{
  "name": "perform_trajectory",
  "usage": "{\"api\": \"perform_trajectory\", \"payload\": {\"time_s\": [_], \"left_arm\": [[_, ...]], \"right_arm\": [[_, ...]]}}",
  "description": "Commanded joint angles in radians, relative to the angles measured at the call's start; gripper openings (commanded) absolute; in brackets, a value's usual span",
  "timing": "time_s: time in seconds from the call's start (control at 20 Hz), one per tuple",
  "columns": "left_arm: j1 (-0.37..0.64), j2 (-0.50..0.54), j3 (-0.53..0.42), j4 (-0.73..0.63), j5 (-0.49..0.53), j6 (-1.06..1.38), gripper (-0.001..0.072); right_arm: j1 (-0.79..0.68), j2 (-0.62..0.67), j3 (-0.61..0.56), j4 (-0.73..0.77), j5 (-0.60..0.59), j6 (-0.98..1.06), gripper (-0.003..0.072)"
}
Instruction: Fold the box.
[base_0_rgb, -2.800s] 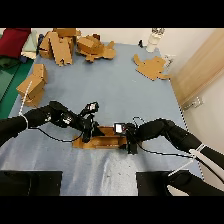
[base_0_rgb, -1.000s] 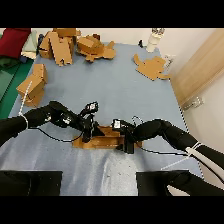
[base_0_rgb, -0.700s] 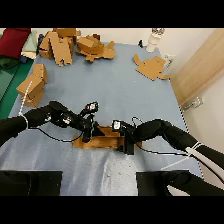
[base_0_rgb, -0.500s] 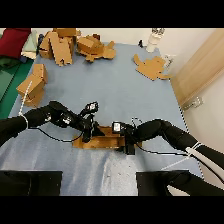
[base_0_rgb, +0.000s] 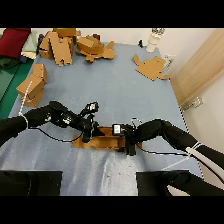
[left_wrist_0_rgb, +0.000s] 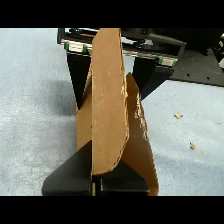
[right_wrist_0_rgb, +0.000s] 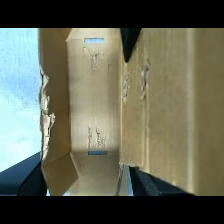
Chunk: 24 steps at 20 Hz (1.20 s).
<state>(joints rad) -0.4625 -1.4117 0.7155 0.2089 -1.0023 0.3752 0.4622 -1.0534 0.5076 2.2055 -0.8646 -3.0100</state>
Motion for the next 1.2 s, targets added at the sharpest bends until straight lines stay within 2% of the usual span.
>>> {"api": "perform_trajectory", "payload": {"time_s": [0.0,0.6,0.85,1.15], "left_arm": [[0.001,0.0,0.0,0.0,0.001,0.001,0.0015],[0.001,0.0,0.0,-0.006,0.0,0.001,0.0015],[0.001,0.0,0.0,-0.007,0.0,0.001,0.0015],[0.001,0.0,0.0,-0.007,0.0,0.001,0.0015]], "right_arm": [[0.001,0.0,0.0,-0.005,-0.009,-0.001,0.0707],[0.001,-0.027,0.0,-0.002,0.012,-0.002,0.0707],[0.001,-0.036,0.0,-0.002,0.075,-0.002,0.0707],[0.001,-0.037,0.0,-0.002,0.072,-0.001,0.0706]]}}
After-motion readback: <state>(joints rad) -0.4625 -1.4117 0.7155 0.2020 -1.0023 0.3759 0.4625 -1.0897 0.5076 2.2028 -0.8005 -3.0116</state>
